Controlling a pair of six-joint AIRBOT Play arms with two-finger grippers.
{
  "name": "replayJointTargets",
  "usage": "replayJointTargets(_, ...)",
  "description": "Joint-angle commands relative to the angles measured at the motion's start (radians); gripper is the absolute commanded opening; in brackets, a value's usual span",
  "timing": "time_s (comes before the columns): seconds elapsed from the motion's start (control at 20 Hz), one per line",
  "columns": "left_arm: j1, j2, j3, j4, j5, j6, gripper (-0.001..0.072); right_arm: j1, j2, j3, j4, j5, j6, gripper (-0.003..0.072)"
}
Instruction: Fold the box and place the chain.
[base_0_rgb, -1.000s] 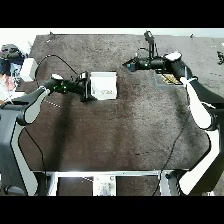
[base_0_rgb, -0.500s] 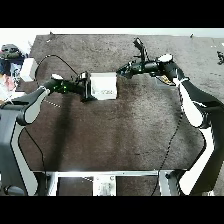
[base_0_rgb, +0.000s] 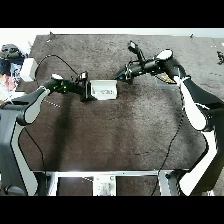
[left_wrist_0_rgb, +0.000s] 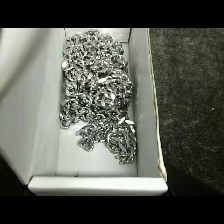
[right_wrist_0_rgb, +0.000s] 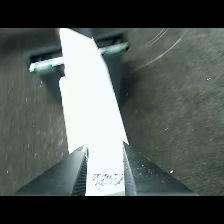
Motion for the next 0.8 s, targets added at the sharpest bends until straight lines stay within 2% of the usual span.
replayJointTargets(0.0,0.0,0.001,0.0,0.0,0.0,0.0,0.0459,0.045,0.011,0.001,-0.098,0.006,-0.018,0.0255)
replayJointTargets(0.1,0.0,0.001,0.0,0.0,0.0,0.0,0.0458,0.061,0.011,0.001,-0.099,0.003,-0.018,0.0257)
replayJointTargets(0.15,0.0,0.001,0.0,0.0,0.0,0.0,0.0459,0.068,0.011,0.001,-0.099,0.002,-0.018,0.0365)
replayJointTargets(0.2,0.0,0.001,0.0,0.0,0.0,0.0,0.0458,0.076,0.011,0.0,-0.1,0.0,-0.018,0.039)
replayJointTargets(0.45,0.0,0.001,0.0,0.0,0.0,0.0,0.0459,0.119,0.011,0.0,-0.151,-0.001,-0.018,0.039)
replayJointTargets(0.75,0.0,0.001,0.0,0.0,0.0,0.0,0.0458,0.157,-0.018,0.0,-0.151,-0.062,-0.03,0.0391)
